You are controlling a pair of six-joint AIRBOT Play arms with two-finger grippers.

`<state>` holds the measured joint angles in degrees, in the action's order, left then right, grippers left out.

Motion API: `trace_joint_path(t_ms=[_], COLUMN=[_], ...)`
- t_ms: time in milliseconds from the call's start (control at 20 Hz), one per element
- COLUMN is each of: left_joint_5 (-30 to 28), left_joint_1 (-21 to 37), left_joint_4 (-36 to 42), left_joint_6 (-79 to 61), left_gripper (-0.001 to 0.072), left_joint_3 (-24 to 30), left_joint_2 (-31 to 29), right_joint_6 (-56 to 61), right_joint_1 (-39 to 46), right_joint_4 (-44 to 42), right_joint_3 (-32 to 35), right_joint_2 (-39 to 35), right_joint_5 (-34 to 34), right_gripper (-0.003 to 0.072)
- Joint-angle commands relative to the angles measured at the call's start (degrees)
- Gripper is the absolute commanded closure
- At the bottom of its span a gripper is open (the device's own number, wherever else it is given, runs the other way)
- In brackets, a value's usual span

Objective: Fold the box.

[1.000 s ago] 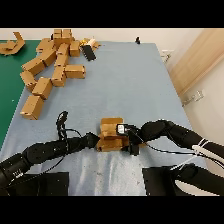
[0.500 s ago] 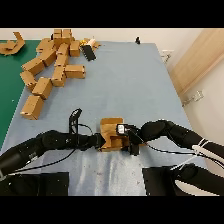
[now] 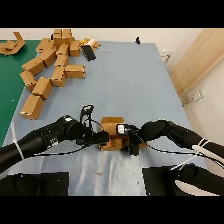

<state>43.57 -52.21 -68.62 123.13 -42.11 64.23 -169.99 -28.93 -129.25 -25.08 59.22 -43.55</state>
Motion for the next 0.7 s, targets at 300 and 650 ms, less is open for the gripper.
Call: trace_joint_path(t_ms=[300, 650], left_joint_5=[9.6, 10.1], left_joint_1=[-6.1, -6.8], left_joint_4=[-10.2, -12.7], left_joint_6=[8.9, 8.9], left_gripper=[0.0108, 0.0126], left_joint_3=[-13.0, -13.2], left_joint_2=[12.3, 13.2], right_joint_6=[0.0, 0.0], right_joint_1=[0.0, 0.0], right_joint_4=[0.0, 0.0], right_joint_3=[0.0, 0.0], right_joint_2=[0.0, 0.0], right_joint_5=[0.0, 0.0], right_gripper=[0.0113, 0.0113])
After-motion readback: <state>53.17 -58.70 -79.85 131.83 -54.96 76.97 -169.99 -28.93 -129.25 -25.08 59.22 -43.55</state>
